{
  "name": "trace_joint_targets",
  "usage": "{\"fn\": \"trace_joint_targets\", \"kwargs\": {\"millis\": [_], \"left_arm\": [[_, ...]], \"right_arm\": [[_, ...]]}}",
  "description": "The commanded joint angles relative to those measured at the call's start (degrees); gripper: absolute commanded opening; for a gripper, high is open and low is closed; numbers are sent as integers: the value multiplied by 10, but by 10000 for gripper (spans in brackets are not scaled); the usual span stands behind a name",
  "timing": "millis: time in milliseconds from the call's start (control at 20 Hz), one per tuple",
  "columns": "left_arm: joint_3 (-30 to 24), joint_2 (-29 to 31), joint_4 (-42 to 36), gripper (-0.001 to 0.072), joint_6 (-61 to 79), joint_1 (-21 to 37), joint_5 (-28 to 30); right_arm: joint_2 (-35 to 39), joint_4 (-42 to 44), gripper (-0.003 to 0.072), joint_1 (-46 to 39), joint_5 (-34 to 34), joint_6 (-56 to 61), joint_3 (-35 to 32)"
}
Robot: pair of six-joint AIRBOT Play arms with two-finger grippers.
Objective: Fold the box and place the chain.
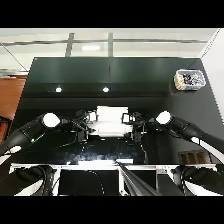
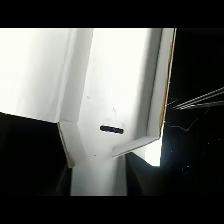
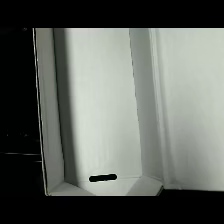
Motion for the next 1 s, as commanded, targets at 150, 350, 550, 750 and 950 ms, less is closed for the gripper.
{"fn": "trace_joint_targets", "kwargs": {"millis": [150, 350, 550, 750, 950], "left_arm": [[0, -9, -77, 237, -7, -1, 3], [0, -45, -175, 222, -6, -1, -15], [0, -51, -183, 219, -4, -2, -14], [0, -51, -181, 384, -4, -1, -7], [0, -51, -177, 238, -4, -1, -9]], "right_arm": [[0, 0, 190, 0, 0, 0, 0], [0, 0, 190, 0, 0, 0, 0], [0, 0, 191, 0, 0, 0, 0], [0, 0, 190, 0, 0, 0, 0], [0, 0, 191, 0, 0, 0, 0]]}}
